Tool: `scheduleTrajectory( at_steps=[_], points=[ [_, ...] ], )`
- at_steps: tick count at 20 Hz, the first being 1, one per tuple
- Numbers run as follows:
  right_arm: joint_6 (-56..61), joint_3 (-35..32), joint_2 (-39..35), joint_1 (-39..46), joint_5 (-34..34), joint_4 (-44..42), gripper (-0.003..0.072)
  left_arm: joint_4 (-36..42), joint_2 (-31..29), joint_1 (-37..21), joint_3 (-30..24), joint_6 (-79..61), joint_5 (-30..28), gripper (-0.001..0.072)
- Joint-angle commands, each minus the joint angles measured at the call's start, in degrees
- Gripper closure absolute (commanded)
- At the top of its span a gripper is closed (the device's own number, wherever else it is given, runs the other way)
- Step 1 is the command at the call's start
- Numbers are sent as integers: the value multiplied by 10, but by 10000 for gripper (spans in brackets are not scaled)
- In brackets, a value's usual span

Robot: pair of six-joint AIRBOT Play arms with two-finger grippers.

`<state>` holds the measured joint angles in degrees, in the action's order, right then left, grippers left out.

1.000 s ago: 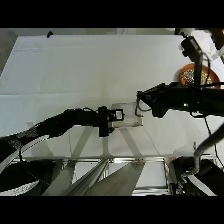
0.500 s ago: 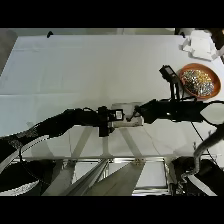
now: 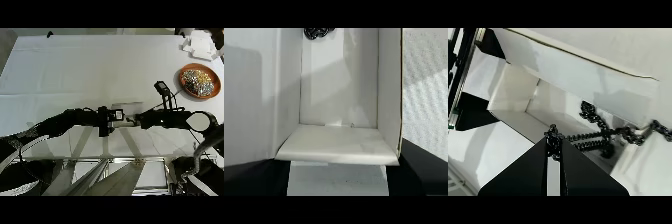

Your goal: Fold the box and place the chain.

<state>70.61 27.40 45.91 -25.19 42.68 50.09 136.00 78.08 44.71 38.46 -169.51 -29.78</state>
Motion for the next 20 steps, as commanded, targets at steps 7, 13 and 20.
scheduleTrajectory(
  at_steps=[7, 13, 20],
  points=[
    [-4, -3, 93, -72, -91, -11, 607, 0, 0, 0, 0, 0, 0, 574],
    [-3, 33, 75, -43, -12, 14, 479, 0, 0, 0, 0, 0, 0, 574],
    [31, 78, -33, 193, 114, 124, 480, 0, 0, 0, 0, 0, 0, 574]
  ],
)
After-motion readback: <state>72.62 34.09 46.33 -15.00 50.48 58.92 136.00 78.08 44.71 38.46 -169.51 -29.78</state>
